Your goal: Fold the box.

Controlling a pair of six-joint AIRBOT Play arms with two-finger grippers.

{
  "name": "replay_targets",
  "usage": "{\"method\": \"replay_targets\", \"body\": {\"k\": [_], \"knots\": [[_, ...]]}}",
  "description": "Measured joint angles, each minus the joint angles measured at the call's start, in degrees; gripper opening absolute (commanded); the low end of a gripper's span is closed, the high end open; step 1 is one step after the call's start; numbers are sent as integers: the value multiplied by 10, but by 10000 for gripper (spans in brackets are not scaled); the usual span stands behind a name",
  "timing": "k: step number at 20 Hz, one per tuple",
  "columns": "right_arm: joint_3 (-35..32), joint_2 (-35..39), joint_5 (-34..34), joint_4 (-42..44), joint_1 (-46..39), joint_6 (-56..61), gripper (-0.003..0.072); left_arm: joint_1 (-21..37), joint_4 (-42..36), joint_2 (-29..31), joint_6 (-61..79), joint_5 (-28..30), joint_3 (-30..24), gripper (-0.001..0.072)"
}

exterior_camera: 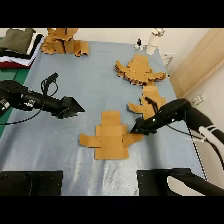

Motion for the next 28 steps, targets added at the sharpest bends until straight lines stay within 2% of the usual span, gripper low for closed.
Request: {"method": "replay_targets", "body": {"k": [6, 7, 8, 9, 12, 15, 19, 22, 28], "knots": [[-46, 12, 40, -4, 53, 28, 263, 22, -1, 0, 14, -36, 0, 647], [-48, 8, 41, -7, 56, 31, 228, 24, -1, 0, 15, -41, 0, 647], [-49, 4, 42, -6, 58, 33, 48, 24, -2, 0, 15, -43, 0, 647], [-51, 0, 42, -7, 60, 33, 3, 24, -1, -1, 16, -46, 0, 647], [-52, -5, 47, 3, 76, 12, 2, 25, -1, -11, 17, -52, -1, 647], [-61, 10, 74, 18, 133, -35, 1, 25, -2, -38, 17, -60, -1, 647], [-88, 66, 175, 22, 242, -72, 1, 25, 1, -80, 31, -73, -3, 646], [-98, 90, 226, 6, 293, -67, 2, 25, 24, -101, 40, -75, -9, 646], [-103, 103, 259, -10, 329, -55, 2, 14, 49, -138, 54, -64, -23, 644]]}}
